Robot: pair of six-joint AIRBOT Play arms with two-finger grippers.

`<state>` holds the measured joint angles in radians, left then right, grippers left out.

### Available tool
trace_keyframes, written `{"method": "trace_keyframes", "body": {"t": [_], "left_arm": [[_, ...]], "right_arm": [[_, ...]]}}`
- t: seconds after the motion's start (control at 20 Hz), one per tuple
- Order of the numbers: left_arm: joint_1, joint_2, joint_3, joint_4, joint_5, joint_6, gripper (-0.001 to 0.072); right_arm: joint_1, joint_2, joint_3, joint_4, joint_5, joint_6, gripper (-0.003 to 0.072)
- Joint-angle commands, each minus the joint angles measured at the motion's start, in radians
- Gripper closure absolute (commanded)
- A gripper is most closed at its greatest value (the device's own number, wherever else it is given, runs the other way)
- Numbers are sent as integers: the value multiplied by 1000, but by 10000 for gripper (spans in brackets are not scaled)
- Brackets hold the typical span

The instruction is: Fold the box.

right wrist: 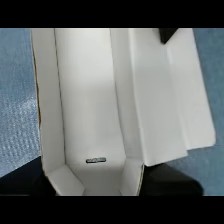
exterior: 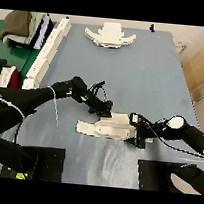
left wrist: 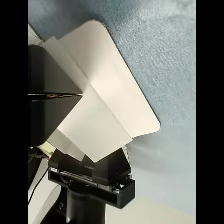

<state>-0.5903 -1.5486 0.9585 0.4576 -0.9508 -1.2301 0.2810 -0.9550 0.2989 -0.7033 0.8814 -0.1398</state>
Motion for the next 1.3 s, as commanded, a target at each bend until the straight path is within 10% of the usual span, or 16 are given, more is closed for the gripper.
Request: {"method": "trace_keyframes", "body": {"t": [0.0,0.55,0.6,0.65,0.7,0.95,1.05,1.25], "left_arm": [[5,29,41,-5,-29,62,696],[85,597,-98,359,-143,476,691],[85,612,-106,359,-163,556,546],[84,616,-110,359,-169,607,227],[85,616,-114,359,-172,641,180],[125,613,-227,350,-183,1001,157],[117,612,-319,326,-107,1142,43],[99,586,-458,140,89,1371,43]], "right_arm": [[0,1,1,0,0,0,82],[0,1,1,0,0,0,82],[0,1,1,0,0,0,82],[0,1,1,0,0,0,82],[0,1,1,0,0,0,83],[0,1,1,0,0,0,82],[0,1,1,0,0,0,83],[0,1,1,0,0,0,82]]}}
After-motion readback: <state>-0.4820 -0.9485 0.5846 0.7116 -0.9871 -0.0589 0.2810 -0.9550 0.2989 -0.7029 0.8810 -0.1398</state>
